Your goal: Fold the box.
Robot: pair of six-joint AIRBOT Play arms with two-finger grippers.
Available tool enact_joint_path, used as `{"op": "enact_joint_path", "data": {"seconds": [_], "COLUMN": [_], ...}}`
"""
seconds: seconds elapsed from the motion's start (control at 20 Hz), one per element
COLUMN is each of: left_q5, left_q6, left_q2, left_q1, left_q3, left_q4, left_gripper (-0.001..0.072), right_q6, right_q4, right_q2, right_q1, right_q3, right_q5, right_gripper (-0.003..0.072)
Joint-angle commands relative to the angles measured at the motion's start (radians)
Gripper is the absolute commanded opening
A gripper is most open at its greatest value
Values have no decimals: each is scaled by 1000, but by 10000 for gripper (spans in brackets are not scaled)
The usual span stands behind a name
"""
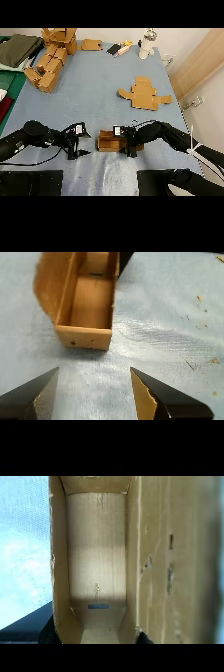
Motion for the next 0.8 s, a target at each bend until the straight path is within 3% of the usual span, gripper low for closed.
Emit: {"op": "enact_joint_path", "data": {"seconds": [0.0, 0.4, 0.75], "left_q5": [40, 136, 135], "left_q6": [171, 99, 76], "left_q2": [-130, -224, -242], "left_q1": [-18, -93, -141], "left_q3": [27, 111, 130], "left_q4": [-100, -50, 2], "left_gripper": [688, 688, 688], "right_q6": [0, 0, 0], "right_q4": [0, -1, -1], "right_q2": [0, 0, 0], "right_q1": [0, 0, 0], "right_q3": [0, 0, 0], "right_q5": [0, 0, 0], "right_gripper": [513, 513, 513]}}
